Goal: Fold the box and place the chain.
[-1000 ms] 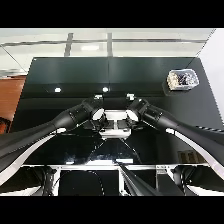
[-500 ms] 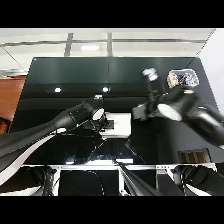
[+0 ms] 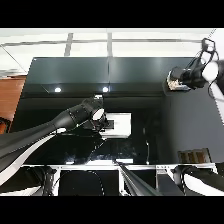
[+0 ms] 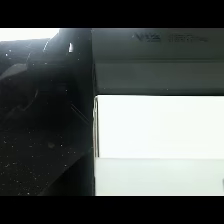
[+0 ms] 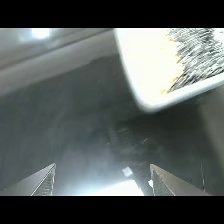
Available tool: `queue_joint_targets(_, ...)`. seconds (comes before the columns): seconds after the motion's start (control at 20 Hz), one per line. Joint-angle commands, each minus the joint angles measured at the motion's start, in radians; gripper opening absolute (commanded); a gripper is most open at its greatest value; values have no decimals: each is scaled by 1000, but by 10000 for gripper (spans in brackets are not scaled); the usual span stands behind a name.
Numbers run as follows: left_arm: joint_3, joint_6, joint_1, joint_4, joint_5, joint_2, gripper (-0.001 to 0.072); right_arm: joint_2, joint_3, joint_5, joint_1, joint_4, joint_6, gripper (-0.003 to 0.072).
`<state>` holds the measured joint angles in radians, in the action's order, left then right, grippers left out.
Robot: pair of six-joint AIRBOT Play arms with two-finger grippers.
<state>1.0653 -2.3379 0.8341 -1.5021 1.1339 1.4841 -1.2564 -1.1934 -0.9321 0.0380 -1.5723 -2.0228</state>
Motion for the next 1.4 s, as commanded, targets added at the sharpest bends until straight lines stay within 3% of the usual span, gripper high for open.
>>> queue_joint_targets(0.0, 0, 0, -1, 0, 1, 0, 26, -286, -257, -156, -185, 169, 8, 710)
queue_joint_targets(0.1, 0, 0, -1, 0, 3, 0, 26, -444, -433, -291, -212, 170, -64, 709)
queue_joint_targets(0.3, 0, 0, -1, 0, 20, 0, 26, -616, -610, -294, -229, 239, -146, 676)
queue_joint_targets(0.55, 0, 0, -1, 0, 24, 0, 26, -697, -625, -237, -233, 284, -189, 657)
queue_joint_targets(0.65, 0, 0, -1, 0, 24, 0, 26, -720, -625, -207, -233, 296, -193, 587)
queue_joint_targets(0.75, 0, 0, -1, 0, 23, 0, 26, -739, -625, -196, -231, 306, -192, 587)
queue_joint_targets(0.8, 0, 0, -1, 0, 23, 0, 26, -745, -625, -197, -229, 306, -180, 539)
queue_joint_targets(0.85, 0, 0, -1, 0, 23, 0, 26, -745, -626, -196, -227, 316, -137, 179)
queue_joint_targets(0.9, 0, 0, -1, 0, 23, 0, 26, -740, -634, -200, -229, 324, -83, 43)
queue_joint_targets(1.1, 0, 0, -1, 0, 23, 0, 26, -655, -704, -295, -243, 286, 139, 16)
queue_joint_targets(1.35, 0, 0, -1, 0, 23, 0, 26, -378, -704, -358, -259, 207, 340, 15)
